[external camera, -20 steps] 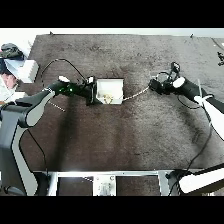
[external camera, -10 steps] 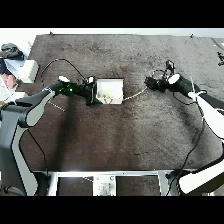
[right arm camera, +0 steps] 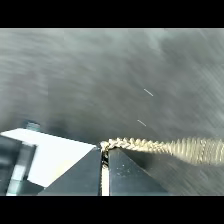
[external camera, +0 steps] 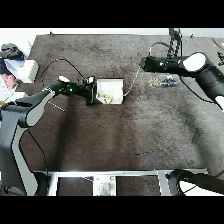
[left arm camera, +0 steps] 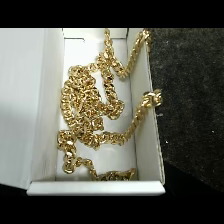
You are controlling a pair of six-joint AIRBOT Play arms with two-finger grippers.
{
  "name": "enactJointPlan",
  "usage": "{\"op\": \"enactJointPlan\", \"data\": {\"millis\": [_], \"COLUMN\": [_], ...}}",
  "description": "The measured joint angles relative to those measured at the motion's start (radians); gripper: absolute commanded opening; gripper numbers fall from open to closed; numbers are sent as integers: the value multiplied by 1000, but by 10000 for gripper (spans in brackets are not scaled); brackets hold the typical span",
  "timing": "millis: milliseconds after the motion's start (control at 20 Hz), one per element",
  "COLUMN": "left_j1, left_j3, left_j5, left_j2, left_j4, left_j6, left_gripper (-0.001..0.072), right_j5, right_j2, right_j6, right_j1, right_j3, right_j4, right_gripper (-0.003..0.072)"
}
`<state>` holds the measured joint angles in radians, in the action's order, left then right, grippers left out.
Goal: Fold the box and place the chain.
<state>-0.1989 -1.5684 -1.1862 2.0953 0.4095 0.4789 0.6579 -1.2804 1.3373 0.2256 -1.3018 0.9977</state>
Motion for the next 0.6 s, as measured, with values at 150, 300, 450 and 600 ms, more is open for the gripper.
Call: {"op": "enactJointPlan", "data": {"millis": [150, 300, 450, 600], "left_j1": [0, 0, 0, 0], "left_j3": [0, 0, 0, 0], "left_j5": [0, 0, 0, 0], "left_j2": [0, 0, 0, 0], "left_j4": [0, 0, 0, 0], "left_j6": [0, 0, 0, 0], "left_gripper": [264, 264, 263, 264], "right_j5": [-53, -126, -192, -175], "right_j2": [50, 68, 67, 35], "right_j6": [-8, -19, -25, -19], "right_j1": [84, 154, 196, 229], "right_j3": [-4, -20, -33, -38], "right_j4": [-5, -9, -10, -11], "right_gripper": [11, 10, 11, 10]}}
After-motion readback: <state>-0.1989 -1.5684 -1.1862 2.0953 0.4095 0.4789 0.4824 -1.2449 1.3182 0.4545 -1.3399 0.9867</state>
